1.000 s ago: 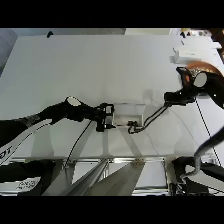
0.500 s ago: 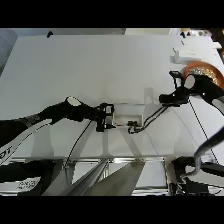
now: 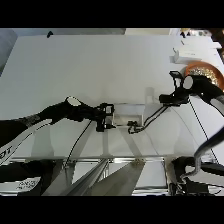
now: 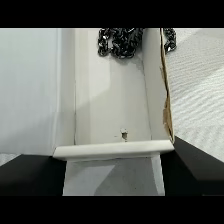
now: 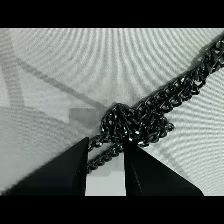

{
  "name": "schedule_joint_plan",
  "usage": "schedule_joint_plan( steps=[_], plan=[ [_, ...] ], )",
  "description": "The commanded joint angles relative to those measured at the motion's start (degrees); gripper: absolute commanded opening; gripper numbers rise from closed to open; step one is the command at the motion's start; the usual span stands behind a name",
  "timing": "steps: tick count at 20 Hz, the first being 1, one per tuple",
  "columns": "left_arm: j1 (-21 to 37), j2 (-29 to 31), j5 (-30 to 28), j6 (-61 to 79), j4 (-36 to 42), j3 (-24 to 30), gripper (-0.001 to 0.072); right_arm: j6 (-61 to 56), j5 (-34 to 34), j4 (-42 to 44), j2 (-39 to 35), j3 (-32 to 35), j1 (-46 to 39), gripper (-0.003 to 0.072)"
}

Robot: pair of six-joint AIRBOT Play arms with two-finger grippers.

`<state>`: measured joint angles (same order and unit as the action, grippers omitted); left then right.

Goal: Fold the box and place the chain.

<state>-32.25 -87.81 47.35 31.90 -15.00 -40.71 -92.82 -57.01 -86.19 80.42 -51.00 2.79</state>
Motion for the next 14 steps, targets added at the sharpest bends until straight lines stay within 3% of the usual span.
schedule_joint_plan(
  steps=[1, 2, 4, 8, 14],
  plan=[
    [0.0, 0.0, 0.0, 0.0, 0.0, 0.0, 0.0252, -0.2, 0.7, -0.2, 0.8, 0.0, 1.2, 0.0177],
    [0.0, 0.0, 0.0, 0.0, 0.0, 0.0, 0.0252, -0.2, 0.7, -0.4, 1.0, 0.0, 1.7, 0.0171],
    [0.0, 0.0, 0.0, 0.0, 0.0, 0.0, 0.0252, 1.2, 0.5, -0.4, 0.9, 0.0, 2.1, 0.0022],
    [0.0, 0.0, 0.0, 0.0, 0.0, 0.0, 0.0252, 2.9, -1.1, -0.4, -2.5, 0.0, 2.1, 0.0022],
    [0.0, 0.0, 0.0, 0.0, 0.0, 0.0, 0.0252, 3.6, -5.5, 1.4, -18.5, 0.0, 2.1, 0.0022]
  ],
)
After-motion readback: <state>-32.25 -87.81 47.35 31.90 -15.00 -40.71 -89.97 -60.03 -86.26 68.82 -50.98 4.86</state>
